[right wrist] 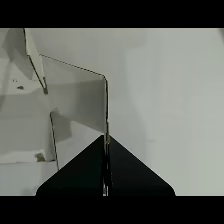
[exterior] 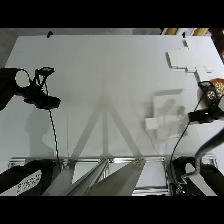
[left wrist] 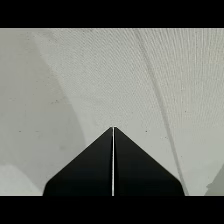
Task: Fold the box and place the chain.
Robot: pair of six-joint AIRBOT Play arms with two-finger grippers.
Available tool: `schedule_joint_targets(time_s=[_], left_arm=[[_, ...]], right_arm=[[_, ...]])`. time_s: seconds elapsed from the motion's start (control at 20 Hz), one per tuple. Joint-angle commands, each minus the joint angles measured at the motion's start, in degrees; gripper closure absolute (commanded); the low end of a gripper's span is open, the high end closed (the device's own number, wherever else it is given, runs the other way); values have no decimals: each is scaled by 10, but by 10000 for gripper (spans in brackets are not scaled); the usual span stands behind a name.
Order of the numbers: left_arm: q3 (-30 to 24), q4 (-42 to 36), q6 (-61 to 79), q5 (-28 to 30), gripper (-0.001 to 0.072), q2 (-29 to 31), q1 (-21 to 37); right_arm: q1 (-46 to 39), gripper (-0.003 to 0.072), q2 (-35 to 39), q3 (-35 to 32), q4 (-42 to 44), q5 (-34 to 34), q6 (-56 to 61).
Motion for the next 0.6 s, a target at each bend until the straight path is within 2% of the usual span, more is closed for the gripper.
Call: schedule_joint_targets(time_s=[0.0, 0.3, 0.55], left_arm=[[0, 0, 0, 0, 702, 0, 0], [0, 0, 0, 5, 702, 0, 0], [-3, -34, 3, 64, 700, 0, 0]], right_arm=[[104, 669, 40, -36, 140, -2, 28], [253, 669, 46, -49, 146, -54, 105], [304, 669, 46, -49, 146, -69, 127]])
